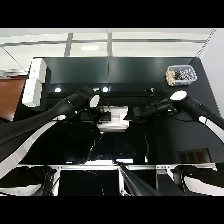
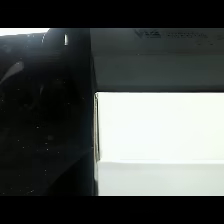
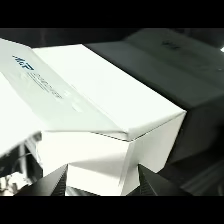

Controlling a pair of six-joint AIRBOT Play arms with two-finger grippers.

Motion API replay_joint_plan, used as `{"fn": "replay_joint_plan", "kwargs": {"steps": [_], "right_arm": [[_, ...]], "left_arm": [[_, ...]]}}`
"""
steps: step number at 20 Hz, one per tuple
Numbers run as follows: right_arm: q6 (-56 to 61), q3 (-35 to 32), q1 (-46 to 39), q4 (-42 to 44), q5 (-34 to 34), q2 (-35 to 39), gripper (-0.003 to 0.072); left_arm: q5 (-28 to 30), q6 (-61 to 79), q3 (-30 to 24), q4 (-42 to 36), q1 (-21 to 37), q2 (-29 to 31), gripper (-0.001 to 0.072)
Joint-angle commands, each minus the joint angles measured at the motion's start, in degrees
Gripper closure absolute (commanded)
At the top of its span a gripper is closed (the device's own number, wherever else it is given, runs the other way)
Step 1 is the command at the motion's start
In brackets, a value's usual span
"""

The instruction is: Fold the box and place the chain.

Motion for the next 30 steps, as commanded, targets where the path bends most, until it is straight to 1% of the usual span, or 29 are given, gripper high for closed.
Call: {"fn": "replay_joint_plan", "kwargs": {"steps": [1, 3, 7, 8, 9, 10, 11, 13, 18, 20, 24, 25, 27, 28, 29, 30], "right_arm": [[12.5, 4.0, 4.9, -11.0, -3.8, 0.0, 0.0205], [18.6, 5.8, 7.7, -16.6, -6.3, 0.0, 0.0207], [35.2, 9.2, 14.4, -31.1, -10.8, -0.2, 0.0207], [39.4, 10.1, 16.1, -34.4, -11.2, -0.5, 0.0228], [43.1, 11.0, 17.6, -37.4, -11.1, -1.0, 0.0278], [46.0, 11.7, 19.0, -39.6, -11.0, -1.6, 0.0278], [48.7, 12.5, 20.3, -41.6, -10.6, -2.4, 0.0333], [53.6, 13.4, 22.4, -45.3, -10.3, -3.8, 0.0382], [62.9, 16.0, 25.6, -54.6, -7.3, -6.1, 0.0384], [65.7, 17.4, 26.3, -56.0, -6.3, -7.1, 0.0385], [69.4, 19.6, 26.8, -56.9, -1.2, -9.4, 0.0386], [69.5, 19.7, 26.9, -56.9, -0.7, -9.6, 0.0458], [69.5, 19.7, 26.9, -56.8, -0.7, -9.7, 0.0557], [69.5, 19.7, 26.9, -56.8, -0.6, -9.7, 0.0622], [69.5, 19.7, 26.9, -56.7, -0.6, -9.7, 0.0671], [69.5, 19.7, 26.9, -56.6, -0.6, -9.7, 0.0671]], "left_arm": [[0.0, 0.0, 0.0, 0.0, 0.0, 0.0, 0.068], [0.0, 0.0, 0.0, 0.0, 0.0, 0.0, 0.068], [0.0, 0.0, 0.0, 0.0, 0.0, 0.0, 0.068], [0.0, 0.0, 0.0, 0.0, 0.0, 0.0, 0.068], [0.0, 0.0, 0.0, 0.0, 0.0, 0.0, 0.068], [0.0, 0.0, 0.0, 0.0, 0.0, 0.0, 0.068], [0.0, 0.0, 0.0, 0.0, 0.0, 0.0, 0.068], [0.0, 0.1, 0.0, 0.0, 0.0, 0.0, 0.068], [-0.1, 0.1, 0.0, 0.0, 0.0, 0.0, 0.068], [-0.1, 0.1, 0.0, 0.0, 0.0, 0.0, 0.068], [-0.1, 0.3, 0.0, 0.0, 0.0, 0.0, 0.068], [-0.1, 0.3, 0.0, 0.0, 0.0, 0.0, 0.068], [-0.1, 0.3, 0.0, 0.0, 0.0, 0.0, 0.068], [-0.1, 0.3, 0.0, 0.0, 0.0, 0.0, 0.068], [-0.1, 0.3, 0.0, 0.0, 0.0, 0.0, 0.068], [-0.1, 0.3, 0.0, 0.0, 0.0, 0.0, 0.068]]}}
